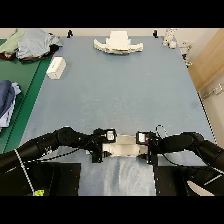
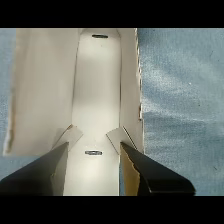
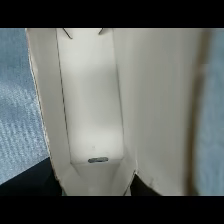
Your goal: Fold the box.
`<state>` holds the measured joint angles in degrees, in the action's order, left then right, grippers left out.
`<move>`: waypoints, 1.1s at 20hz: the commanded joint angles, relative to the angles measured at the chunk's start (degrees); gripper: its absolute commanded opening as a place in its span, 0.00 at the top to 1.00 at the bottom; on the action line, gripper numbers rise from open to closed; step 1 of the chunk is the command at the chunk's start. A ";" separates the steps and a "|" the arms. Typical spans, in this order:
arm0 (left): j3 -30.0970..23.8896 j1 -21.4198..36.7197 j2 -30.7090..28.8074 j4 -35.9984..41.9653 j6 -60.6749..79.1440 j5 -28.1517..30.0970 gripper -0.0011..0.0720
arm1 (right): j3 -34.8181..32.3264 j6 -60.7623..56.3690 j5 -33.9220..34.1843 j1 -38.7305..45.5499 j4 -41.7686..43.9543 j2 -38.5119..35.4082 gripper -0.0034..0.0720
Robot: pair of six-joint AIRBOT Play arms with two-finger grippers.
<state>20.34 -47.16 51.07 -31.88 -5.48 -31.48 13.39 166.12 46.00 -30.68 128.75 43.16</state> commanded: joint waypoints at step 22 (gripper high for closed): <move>5.75 22.53 -19.58 -38.12 -74.88 -26.08 0.97 | 0.00 -0.04 -0.02 -0.02 0.04 0.00 0.34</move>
